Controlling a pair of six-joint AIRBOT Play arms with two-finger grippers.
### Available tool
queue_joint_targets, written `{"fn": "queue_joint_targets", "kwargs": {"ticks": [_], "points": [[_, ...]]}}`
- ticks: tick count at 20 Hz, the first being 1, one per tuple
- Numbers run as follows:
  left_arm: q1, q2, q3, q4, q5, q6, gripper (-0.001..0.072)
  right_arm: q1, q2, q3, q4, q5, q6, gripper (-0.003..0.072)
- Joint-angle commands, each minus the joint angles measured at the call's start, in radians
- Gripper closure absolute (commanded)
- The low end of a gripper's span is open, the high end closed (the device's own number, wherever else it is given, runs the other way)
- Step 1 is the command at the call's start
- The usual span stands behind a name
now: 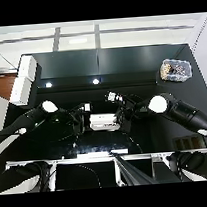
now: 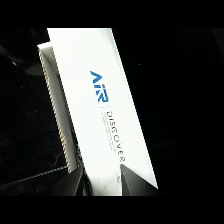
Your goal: Fold the box and place the chain.
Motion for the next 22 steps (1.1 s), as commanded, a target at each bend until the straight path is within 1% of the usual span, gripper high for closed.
{"fn": "queue_joint_targets", "kwargs": {"ticks": [1, 6, 7, 8, 9, 12, 13, 14, 22], "points": [[-0.001, 0.0, 0.0, 0.0, 0.0, 0.0, 0.023, 0.001, -0.001, 0.0, 0.0, 0.0, 0.001, 0.0404], [-0.001, 0.0, 0.0, 0.0, 0.0, 0.0, 0.023, 0.001, -0.001, 0.0, 0.0, 0.0, 0.001, 0.0403], [-0.001, 0.0, 0.0, 0.001, 0.0, 0.0, 0.023, 0.001, -0.001, 0.0, 0.0, 0.0, 0.001, 0.0358], [-0.001, 0.0, 0.0, 0.0, 0.0, 0.0, 0.023, 0.001, -0.001, 0.0, 0.0, 0.0, 0.001, 0.028], [-0.001, 0.0, 0.001, 0.0, 0.0, 0.0, 0.023, 0.001, -0.001, 0.0, -0.001, 0.0, 0.001, 0.0278], [-0.001, 0.0, 0.0, 0.0, 0.0, 0.0, 0.023, 0.001, -0.001, 0.0, -0.008, 0.0, 0.001, 0.0281], [-0.001, 0.0, 0.0, 0.0, 0.0, 0.0, 0.023, 0.001, -0.001, 0.0, -0.008, 0.0, 0.001, 0.0374], [-0.001, 0.0, 0.001, 0.0, 0.0, 0.0, 0.023, 0.001, -0.001, 0.0, -0.008, 0.0, 0.001, 0.0384], [-0.001, 0.0, 0.001, 0.0, 0.0, 0.0, 0.023, 0.001, -0.001, -0.006, -0.008, 0.01, 0.001, 0.0385]]}}
